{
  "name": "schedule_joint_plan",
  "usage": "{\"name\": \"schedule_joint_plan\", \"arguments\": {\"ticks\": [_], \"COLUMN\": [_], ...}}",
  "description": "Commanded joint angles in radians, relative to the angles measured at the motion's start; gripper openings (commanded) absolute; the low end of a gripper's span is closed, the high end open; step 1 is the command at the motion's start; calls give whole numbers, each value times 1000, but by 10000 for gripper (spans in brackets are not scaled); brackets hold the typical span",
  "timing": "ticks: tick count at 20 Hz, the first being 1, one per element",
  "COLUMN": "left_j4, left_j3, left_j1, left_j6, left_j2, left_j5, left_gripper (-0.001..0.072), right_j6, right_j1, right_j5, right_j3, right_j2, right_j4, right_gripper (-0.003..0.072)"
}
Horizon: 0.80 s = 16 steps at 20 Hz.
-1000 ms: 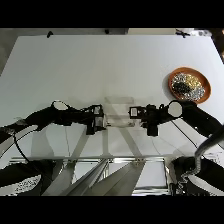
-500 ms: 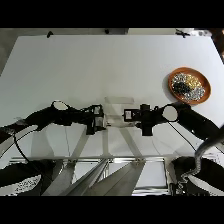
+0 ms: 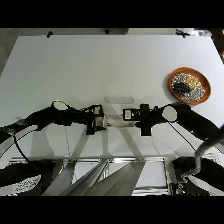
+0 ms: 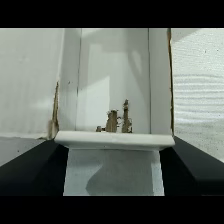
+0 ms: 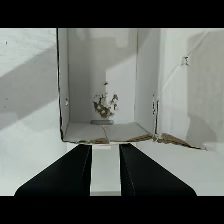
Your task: Fold the box and place the chain.
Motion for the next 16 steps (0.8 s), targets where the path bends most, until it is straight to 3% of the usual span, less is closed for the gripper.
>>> {"name": "schedule_joint_plan", "arguments": {"ticks": [1,16], "left_j4": [0,0], "left_j3": [0,0], "left_j1": [0,0], "left_j6": [0,0], "left_j2": [0,0], "left_j5": [0,0], "left_gripper": [270,270], "right_j6": [0,0], "right_j1": [2,33], "right_j5": [-12,-43], "right_j3": [0,0], "right_j2": [-1,-19], "right_j4": [25,35], "right_gripper": [161,161]}}
